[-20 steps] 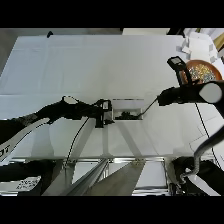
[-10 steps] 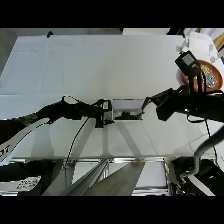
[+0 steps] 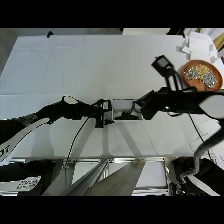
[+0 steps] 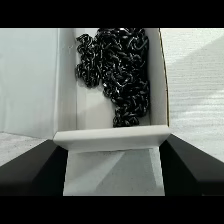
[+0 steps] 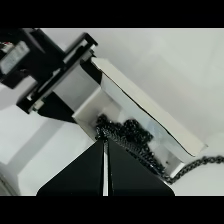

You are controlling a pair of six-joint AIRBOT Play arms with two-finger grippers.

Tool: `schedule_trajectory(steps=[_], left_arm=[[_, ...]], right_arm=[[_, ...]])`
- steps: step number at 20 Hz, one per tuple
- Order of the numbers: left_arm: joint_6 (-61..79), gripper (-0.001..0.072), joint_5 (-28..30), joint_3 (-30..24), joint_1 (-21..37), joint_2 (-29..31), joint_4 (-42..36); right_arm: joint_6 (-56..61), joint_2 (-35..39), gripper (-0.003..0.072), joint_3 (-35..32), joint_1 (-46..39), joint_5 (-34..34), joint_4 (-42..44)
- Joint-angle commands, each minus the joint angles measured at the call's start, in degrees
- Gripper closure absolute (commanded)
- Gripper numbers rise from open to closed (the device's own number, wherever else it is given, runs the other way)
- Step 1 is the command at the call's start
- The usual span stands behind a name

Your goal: Fold the box and place the chain.

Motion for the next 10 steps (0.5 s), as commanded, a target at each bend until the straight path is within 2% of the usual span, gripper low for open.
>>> schedule_trajectory(steps=[1, 3, 4, 6, 8, 10], left_arm=[[0.02, 0.0559, 0.0, 0.02, 0.02, 0.04, 0.02], [0.02, 0.0559, 0.02, 0.02, 0.02, 0.04, 0.0], [0.02, 0.0559, 0.0, 0.02, 0.02, 0.04, 0.0], [0.02, 0.0559, 0.0, 0.02, 0.02, 0.04, 0.0], [0.02, 0.0559, 0.0, 0.02, 0.02, 0.04, 0.0], [0.02, 0.0559, 0.0, 0.02, 0.02, 0.04, 0.0]], right_arm=[[-0.2, -8.39, 0.0672, 0.0, 0.13, 0.83, 0.33], [-0.2, -12.92, 0.0669, 0.0, 1.22, 1.03, 0.11], [-0.22, -14.53, 0.0625, 0.0, 2.23, 0.9, 0.07], [-1.09, -16.2, 0.0479, 0.0, 4.24, -0.72, 0.02], [-2.64, -16.2, 0.0479, 0.0, 4.87, -3.02, -0.04], [-2.78, -15.76, 0.048, 0.0, 4.83, -2.05, -1.4]])
